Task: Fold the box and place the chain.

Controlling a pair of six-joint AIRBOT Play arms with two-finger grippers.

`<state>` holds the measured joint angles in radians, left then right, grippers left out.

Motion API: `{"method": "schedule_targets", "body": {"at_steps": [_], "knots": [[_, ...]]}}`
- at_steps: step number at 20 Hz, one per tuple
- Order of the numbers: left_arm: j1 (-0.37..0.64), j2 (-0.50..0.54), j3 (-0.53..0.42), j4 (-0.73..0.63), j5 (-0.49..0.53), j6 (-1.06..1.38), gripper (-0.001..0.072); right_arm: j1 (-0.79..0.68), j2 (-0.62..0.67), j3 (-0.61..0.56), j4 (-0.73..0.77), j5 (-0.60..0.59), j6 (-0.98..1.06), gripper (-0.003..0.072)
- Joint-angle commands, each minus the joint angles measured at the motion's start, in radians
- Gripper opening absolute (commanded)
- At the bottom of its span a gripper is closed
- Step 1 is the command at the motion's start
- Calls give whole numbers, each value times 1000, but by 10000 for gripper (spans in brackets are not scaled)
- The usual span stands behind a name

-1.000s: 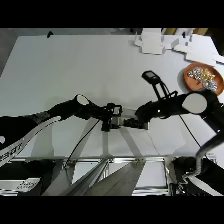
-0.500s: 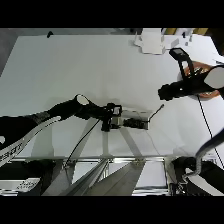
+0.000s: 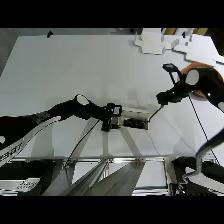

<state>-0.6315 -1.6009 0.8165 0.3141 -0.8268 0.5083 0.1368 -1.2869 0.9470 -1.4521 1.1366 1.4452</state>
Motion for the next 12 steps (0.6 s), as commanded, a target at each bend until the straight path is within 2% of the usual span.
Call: {"method": "schedule_targets", "body": {"at_steps": [1, 4, 6, 8, 12], "knots": [[0, 0, 0, 0, 0, 0, 136, -2, -64, -22, -6, -34, 23, 401], [0, 0, 0, 0, 0, 0, 136, -2, -94, -60, -6, -65, 48, 388], [0, 0, 0, 0, 0, 0, 136, -2, -98, -86, -6, -106, 48, 318], [0, 0, 0, 0, 0, 0, 136, -2, -98, -100, -6, -130, 48, 316], [0, 0, 0, 0, 0, 0, 136, -1, -98, -107, -6, -127, 48, 165]]}}
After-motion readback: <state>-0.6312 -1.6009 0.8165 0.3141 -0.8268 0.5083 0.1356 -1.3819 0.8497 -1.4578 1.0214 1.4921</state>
